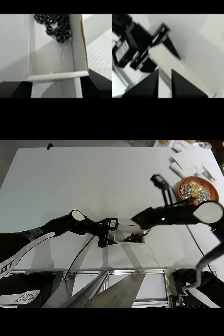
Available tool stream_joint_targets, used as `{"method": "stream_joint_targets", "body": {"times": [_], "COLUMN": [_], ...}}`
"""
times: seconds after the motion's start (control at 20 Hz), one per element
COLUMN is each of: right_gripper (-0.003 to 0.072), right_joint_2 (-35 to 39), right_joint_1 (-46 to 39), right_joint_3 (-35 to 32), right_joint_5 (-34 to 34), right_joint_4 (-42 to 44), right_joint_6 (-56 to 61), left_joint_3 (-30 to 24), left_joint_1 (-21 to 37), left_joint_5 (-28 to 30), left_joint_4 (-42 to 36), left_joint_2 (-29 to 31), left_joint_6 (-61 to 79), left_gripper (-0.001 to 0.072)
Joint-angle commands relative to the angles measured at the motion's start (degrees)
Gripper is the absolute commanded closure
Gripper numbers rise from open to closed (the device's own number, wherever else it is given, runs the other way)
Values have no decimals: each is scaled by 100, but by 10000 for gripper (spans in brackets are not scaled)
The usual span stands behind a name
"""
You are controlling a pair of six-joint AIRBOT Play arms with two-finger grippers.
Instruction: Fold the box and place the chain.
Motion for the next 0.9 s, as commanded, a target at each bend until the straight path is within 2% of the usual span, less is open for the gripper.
{"method": "stream_joint_targets", "body": {"times": [0.0, 0.05, 0.15, 0.2, 0.3, 0.35, 0.4, 0.45, 0.55, 0.6, 0.85], "right_gripper": [677, 672, 673, 673, 666, 554, 383, 349, 359, 409, 451], "right_joint_2": [-13, -103, -492, -728, -1132, -1300, -1423, -1526, -1696, -1775, -1928], "right_joint_1": [-870, -1056, -1303, -1379, -1410, -1410, -1410, -1410, -1410, -1410, -1410], "right_joint_3": [535, 535, 509, 472, 310, 188, 52, -92, -313, -391, -439], "right_joint_5": [-131, -234, -210, -151, -136, -186, -286, -404, -555, -621, -688], "right_joint_4": [-428, -1067, -2518, -3008, -3421, -3429, -3429, -3429, -3429, -3427, -3434], "right_joint_6": [-496, -339, 774, 1281, 1668, 1663, 1665, 1665, 1687, 1707, 1888], "left_joint_3": [0, 0, 0, 0, 0, 0, 0, 0, 0, 0, 0], "left_joint_1": [4, 4, 4, 4, 4, 4, 4, 4, 4, 4, 4], "left_joint_5": [0, 0, 0, 0, 0, -2, 2, 2, 0, 2, 2], "left_joint_4": [0, 0, 0, 0, 0, 0, 0, 0, 0, 0, 0], "left_joint_2": [2, 2, 2, 2, 2, 2, 2, 2, 2, 2, 2], "left_joint_6": [0, 0, 0, 0, 0, 0, 2, 0, 2, 0, 0], "left_gripper": [317, 317, 317, 317, 317, 317, 317, 317, 317, 317, 317]}}
